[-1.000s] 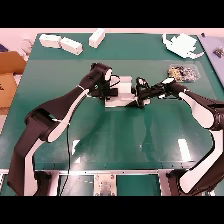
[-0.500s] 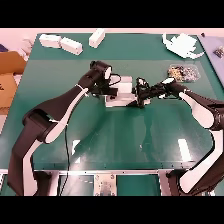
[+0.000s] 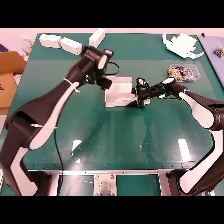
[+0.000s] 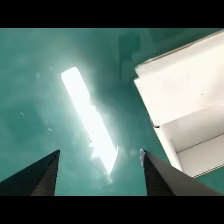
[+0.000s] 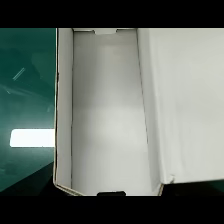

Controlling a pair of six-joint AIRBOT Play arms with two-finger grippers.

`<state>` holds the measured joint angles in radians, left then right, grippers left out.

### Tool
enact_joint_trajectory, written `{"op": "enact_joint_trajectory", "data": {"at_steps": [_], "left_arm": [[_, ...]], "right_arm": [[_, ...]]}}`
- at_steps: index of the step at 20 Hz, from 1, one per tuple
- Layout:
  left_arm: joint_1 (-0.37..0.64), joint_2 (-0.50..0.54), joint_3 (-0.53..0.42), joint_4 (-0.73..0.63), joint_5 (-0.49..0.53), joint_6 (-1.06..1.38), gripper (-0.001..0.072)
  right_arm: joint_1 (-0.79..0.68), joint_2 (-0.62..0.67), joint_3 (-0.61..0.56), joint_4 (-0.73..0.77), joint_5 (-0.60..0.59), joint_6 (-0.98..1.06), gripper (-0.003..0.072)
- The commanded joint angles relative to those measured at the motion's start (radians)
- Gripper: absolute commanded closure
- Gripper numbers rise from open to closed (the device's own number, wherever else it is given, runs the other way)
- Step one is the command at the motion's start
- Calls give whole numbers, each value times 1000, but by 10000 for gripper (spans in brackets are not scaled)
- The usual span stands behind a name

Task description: Fold the box and place the chain.

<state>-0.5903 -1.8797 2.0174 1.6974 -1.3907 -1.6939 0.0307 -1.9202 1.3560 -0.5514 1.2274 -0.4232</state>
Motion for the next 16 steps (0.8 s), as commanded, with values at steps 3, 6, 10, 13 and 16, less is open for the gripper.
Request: {"op": "enact_joint_trajectory", "data": {"at_steps": [3, 6, 10, 13, 16], "left_arm": [[58, 106, -10, -255, 84, 309, 134], [114, 116, -62, -570, 31, 559, 133], [127, 115, -117, -484, 93, 565, 133], [127, 116, -138, -557, 132, 760, 132], [189, 116, -224, -715, 109, 1029, 68]], "right_arm": [[1, 1, 0, 1, 1, 0, 253], [1, 1, 0, 1, 1, 0, 253], [1, 1, 0, 1, 1, 0, 253], [1, 1, 0, 1, 1, 0, 253], [1, 1, 0, 1, 1, 0, 253]]}}
